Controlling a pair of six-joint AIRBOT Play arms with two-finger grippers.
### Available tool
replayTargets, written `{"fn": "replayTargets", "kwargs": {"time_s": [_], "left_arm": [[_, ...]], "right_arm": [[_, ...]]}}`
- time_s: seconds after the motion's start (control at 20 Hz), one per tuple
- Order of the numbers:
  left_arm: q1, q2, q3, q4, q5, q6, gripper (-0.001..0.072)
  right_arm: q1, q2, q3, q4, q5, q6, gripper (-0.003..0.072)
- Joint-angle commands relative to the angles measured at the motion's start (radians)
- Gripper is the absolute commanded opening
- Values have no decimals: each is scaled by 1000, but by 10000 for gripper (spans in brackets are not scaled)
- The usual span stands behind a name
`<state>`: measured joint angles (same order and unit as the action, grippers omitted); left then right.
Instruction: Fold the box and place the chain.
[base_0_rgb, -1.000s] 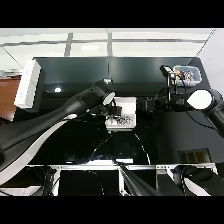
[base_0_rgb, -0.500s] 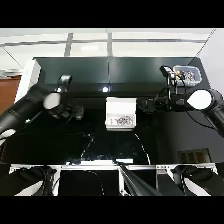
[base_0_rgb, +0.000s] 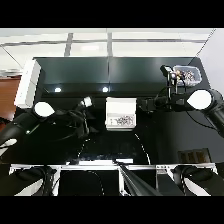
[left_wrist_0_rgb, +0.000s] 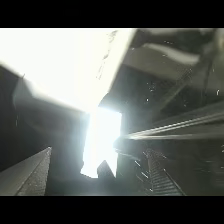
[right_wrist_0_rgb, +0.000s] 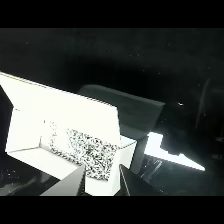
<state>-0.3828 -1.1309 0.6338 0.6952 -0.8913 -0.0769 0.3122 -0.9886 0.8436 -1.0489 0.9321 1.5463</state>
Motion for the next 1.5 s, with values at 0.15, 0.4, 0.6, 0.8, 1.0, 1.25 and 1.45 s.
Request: {"fn": "replayTargets", "kwargs": {"time_s": [0.15,0.4,0.6,0.8,1.0,1.25,1.45], "left_arm": [[3,-203,69,-142,42,393,709],[3,-273,116,-188,42,392,709],[0,-290,120,-188,28,395,709],[0,-290,120,-187,29,396,708],[-27,-291,122,-187,69,393,708],[-40,-304,140,-188,79,380,708],[-76,-314,151,-183,114,380,708]], "right_arm": [[0,-1,0,5,-2,44,264],[0,-1,0,5,-2,44,264],[0,-1,0,4,-6,44,264],[0,-1,0,4,-24,44,264],[1,-1,0,5,-36,44,264],[0,-1,0,4,-52,44,264],[0,-1,0,4,-67,44,264]]}}
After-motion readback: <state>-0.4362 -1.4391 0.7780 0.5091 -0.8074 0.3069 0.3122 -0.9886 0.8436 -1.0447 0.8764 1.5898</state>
